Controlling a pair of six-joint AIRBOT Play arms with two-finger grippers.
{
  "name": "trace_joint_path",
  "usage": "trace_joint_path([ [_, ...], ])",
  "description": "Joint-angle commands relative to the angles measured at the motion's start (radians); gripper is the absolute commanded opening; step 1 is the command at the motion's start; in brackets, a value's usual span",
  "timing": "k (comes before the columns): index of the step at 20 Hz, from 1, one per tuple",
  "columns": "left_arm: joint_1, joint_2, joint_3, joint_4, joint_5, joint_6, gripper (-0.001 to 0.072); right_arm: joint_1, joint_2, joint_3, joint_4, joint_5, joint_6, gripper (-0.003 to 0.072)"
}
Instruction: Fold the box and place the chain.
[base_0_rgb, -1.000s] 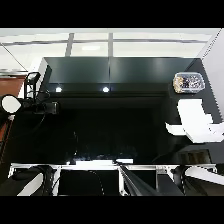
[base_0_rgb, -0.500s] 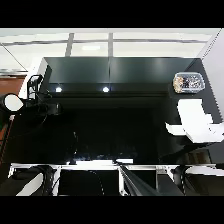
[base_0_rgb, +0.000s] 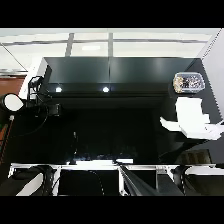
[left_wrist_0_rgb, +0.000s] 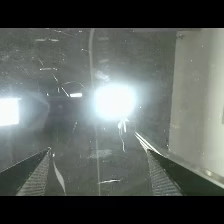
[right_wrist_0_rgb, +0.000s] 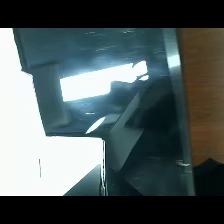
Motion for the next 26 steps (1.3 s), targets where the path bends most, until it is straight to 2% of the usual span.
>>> trace_joint_path([
  [1,0.000,-0.001,0.001,0.009,-0.020,0.000,0.0711,0.061,0.064,-0.021,0.060,0.031,0.069,0.0019],
  [4,0.000,-0.001,0.001,0.008,-0.025,-0.001,0.0711,0.165,0.196,-0.119,0.142,0.006,0.078,0.0018],
  [5,0.000,-0.001,0.001,0.009,-0.018,0.000,0.0710,0.205,0.247,-0.166,0.183,-0.031,0.143,0.0018],
  [9,-0.002,-0.002,-0.007,0.000,0.010,0.012,0.0710,0.439,0.533,-0.447,0.379,-0.140,0.185,0.0018],
  [13,-0.001,-0.006,-0.029,-0.104,0.021,0.063,0.0710,0.673,0.853,-0.815,0.723,-0.435,0.164,0.0018],
  [16,-0.002,-0.029,-0.031,-0.346,0.012,0.161,0.0710,0.883,1.009,-1.036,0.856,-0.660,0.144,0.0018],
  [19,-0.048,-0.103,-0.027,-0.614,0.042,0.317,0.0710,1.071,1.025,-1.125,0.879,-0.767,0.170,0.0018],
  [21,-0.083,-0.200,0.002,-0.717,0.039,0.419,0.0711,1.168,1.025,-1.132,0.879,-0.824,0.195,0.0018],
  [24,-0.143,-0.363,0.091,-0.788,0.019,0.525,0.0710,1.247,1.025,-1.132,0.880,-0.875,0.212,0.0018],
  [26,-0.182,-0.484,0.172,-0.824,-0.098,0.587,0.0710,1.262,1.025,-1.132,0.876,-0.885,0.215,0.0018],
])
